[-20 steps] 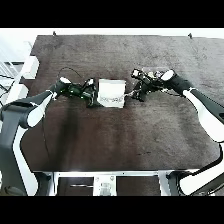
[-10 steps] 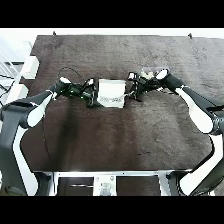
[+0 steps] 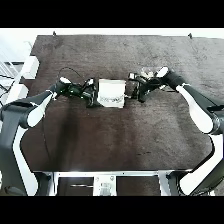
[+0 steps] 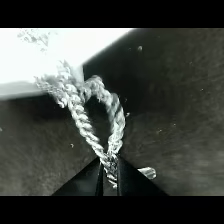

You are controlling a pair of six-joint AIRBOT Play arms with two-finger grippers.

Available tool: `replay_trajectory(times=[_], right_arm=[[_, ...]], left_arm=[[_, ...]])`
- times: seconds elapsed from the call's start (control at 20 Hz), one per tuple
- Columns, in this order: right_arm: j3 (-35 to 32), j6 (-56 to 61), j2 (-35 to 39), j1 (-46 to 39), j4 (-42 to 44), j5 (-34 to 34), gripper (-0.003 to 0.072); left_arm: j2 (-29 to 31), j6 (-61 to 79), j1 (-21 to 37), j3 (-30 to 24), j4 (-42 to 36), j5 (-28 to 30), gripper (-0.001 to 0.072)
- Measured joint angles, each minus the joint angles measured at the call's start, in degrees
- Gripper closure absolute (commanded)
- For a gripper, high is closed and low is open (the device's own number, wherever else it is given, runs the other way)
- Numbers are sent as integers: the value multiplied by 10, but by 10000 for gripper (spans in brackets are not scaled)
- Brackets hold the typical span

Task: Fold the box and place the chain.

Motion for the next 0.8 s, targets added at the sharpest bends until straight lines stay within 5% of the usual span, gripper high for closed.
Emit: replay_trajectory(times=[0.35, 0.8], right_arm=[[12, 61, 126, 16, 31, 75, 679], [15, 122, 184, 94, 61, 63, 680]], left_arm=[[0, 0, 0, 0, 0, 0, 85], [0, 0, 0, 0, 0, 0, 85]])
